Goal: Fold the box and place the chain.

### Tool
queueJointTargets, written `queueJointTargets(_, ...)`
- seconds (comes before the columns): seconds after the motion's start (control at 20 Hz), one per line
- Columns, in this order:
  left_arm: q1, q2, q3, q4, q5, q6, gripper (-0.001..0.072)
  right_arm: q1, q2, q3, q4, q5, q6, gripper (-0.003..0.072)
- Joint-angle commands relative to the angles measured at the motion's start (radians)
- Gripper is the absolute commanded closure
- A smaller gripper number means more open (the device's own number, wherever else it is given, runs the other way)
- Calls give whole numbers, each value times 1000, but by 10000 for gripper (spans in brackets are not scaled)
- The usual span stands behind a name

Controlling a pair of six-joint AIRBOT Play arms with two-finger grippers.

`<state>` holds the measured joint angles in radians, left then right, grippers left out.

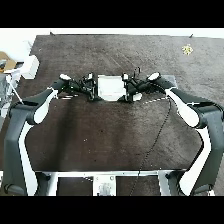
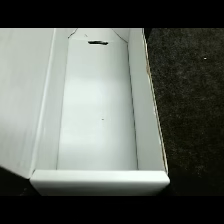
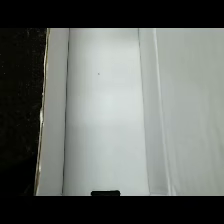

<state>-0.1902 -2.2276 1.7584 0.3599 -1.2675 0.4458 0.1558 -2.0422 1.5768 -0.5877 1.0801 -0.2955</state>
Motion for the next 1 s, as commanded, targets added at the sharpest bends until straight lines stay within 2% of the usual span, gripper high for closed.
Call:
queueJointTargets(0.0, 0, 0, 0, -2, 1, -1, 547, 0, -1, 0, 0, 0, 0, 258)
queueJointTargets(0.75, 0, 0, 0, -2, 1, -1, 546, -2, -1, 0, 0, 24, 4, 253)
queueJointTargets(0.8, 0, 0, 0, -2, 0, -1, 547, -2, -1, 0, 0, 23, 18, 91)
queueJointTargets(0.85, 0, 0, 0, -2, 1, -1, 547, -2, 0, 0, 0, 22, 38, 2)
queueJointTargets(0.95, 0, 0, 0, -2, 0, -1, 547, -5, 1, 0, -3, 28, 56, 0)
